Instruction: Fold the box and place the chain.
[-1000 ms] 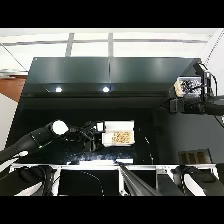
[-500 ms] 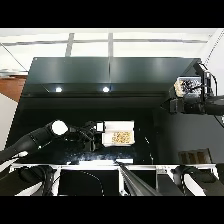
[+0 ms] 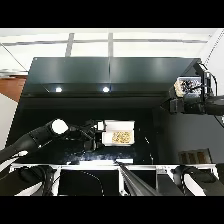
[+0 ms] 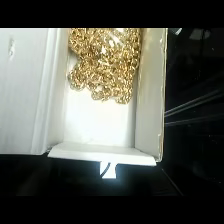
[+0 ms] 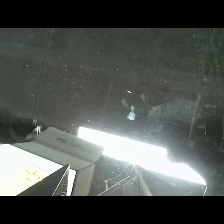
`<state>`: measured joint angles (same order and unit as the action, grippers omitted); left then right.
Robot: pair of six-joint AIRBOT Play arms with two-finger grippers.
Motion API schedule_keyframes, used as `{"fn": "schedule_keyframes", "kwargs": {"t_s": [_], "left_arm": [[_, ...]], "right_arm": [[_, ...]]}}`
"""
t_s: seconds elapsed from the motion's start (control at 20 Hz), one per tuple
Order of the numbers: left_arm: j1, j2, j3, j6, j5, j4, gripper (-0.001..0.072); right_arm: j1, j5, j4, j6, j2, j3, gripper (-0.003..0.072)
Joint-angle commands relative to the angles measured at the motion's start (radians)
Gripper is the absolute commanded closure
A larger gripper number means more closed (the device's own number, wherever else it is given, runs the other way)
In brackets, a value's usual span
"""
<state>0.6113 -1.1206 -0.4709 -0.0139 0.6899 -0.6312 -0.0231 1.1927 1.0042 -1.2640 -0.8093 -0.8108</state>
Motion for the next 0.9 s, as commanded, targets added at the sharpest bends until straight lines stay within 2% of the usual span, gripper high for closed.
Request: {"fn": "schedule_keyframes", "kwargs": {"t_s": [0.0, 0.2, 0.25, 0.3, 0.35, 0.4, 0.45, 0.55, 0.7, 0.85], "left_arm": [[0.007, -0.012, -0.003, 0.046, -0.009, 0.038, 0.0007], [0.046, -0.037, -0.003, 0.079, -0.034, 0.051, 0.0012], [0.053, -0.039, -0.003, 0.078, -0.040, 0.051, 0.0051], [0.056, -0.039, -0.003, 0.077, -0.046, 0.051, 0.0171], [0.056, -0.039, -0.003, 0.077, -0.050, 0.051, 0.0322], [0.056, -0.039, -0.003, 0.077, -0.059, 0.052, 0.0360], [0.056, -0.039, -0.003, 0.077, -0.068, 0.052, 0.0360], [0.056, -0.039, -0.003, 0.077, -0.070, 0.051, 0.0361], [0.056, -0.039, -0.003, 0.077, -0.070, 0.052, 0.0361], [0.056, -0.039, -0.003, 0.077, -0.070, 0.052, 0.0361]], "right_arm": [[0.000, 0.000, 0.000, 0.000, 0.001, -0.001, 0.0191], [0.000, 0.000, -0.001, 0.000, 0.001, -0.001, 0.0191], [0.000, 0.000, -0.001, 0.000, 0.001, -0.001, 0.0191], [0.000, 0.001, -0.002, 0.000, 0.001, -0.001, 0.0191], [0.001, -0.001, -0.001, 0.000, 0.001, 0.000, 0.0187], [0.005, -0.011, -0.003, 0.000, 0.000, 0.004, 0.0017], [0.024, -0.035, -0.001, 0.014, 0.000, 0.008, -0.0034], [0.089, -0.121, -0.031, 0.034, -0.017, 0.008, -0.0033], [0.233, -0.312, -0.108, 0.086, -0.098, 0.006, -0.0033], [0.339, -0.374, -0.183, 0.282, -0.213, -0.008, -0.0031]]}}
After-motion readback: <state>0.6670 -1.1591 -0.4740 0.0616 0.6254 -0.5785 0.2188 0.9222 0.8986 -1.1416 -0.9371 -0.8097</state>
